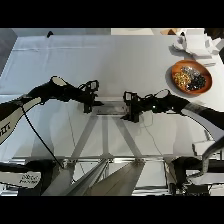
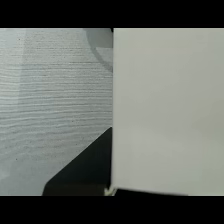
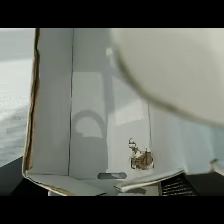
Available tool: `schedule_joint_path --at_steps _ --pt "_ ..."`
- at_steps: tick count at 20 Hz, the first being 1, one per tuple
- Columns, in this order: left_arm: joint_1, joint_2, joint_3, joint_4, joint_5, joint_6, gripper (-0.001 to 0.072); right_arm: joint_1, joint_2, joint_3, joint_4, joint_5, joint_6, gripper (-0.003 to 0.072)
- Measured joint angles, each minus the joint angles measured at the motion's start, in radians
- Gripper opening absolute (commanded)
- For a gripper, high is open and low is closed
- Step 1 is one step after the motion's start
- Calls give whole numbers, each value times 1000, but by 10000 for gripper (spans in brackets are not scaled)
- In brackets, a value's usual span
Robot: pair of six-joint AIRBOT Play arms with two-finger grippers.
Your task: Fold the box and place the chain.
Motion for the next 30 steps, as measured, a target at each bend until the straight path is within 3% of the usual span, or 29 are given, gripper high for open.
schedule_joint_path --at_steps 12,13,15,30 --pt "0 0 0 0 0 0 13 0 -7 2 -4 5 3 687" --pt "0 0 0 0 0 0 13 0 -7 2 -4 5 3 619" --pt "0 0 0 0 -1 0 13 0 -8 2 -3 -2 3 399" --pt "0 0 0 0 0 0 13 0 -6 2 -5 -3 3 398"
